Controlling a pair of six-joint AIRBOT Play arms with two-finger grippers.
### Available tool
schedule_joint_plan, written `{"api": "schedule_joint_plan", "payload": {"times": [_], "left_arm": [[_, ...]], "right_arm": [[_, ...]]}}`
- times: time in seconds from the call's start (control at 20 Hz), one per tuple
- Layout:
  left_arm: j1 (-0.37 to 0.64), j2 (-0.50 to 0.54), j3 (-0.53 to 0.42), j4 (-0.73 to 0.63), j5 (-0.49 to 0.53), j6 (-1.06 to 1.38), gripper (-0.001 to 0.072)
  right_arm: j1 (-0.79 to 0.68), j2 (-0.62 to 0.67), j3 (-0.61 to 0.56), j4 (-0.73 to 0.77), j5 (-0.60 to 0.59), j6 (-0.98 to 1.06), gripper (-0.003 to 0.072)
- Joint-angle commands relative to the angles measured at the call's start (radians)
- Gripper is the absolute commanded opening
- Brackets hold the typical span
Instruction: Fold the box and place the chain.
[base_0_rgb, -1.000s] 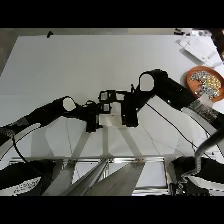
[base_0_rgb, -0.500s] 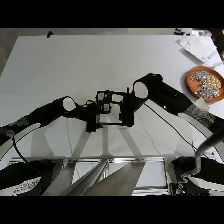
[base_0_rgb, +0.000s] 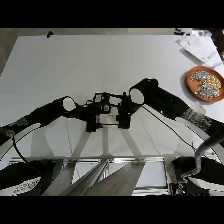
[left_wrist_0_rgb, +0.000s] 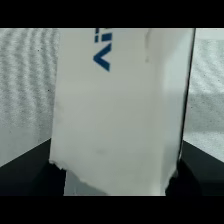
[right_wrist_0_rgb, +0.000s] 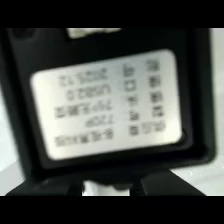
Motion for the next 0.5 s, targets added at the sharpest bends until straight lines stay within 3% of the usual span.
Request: {"api": "schedule_joint_plan", "payload": {"times": [0.0, 0.45], "left_arm": [[0.000, 0.000, 0.001, 0.000, 0.000, 0.000, 0.0292], [0.000, 0.000, 0.000, 0.000, 0.000, 0.000, 0.0292]], "right_arm": [[0.003, 0.000, -0.032, -0.006, -0.031, 0.032, 0.0233], [0.009, 0.000, -0.051, 0.013, -0.047, 0.041, 0.0237]]}}
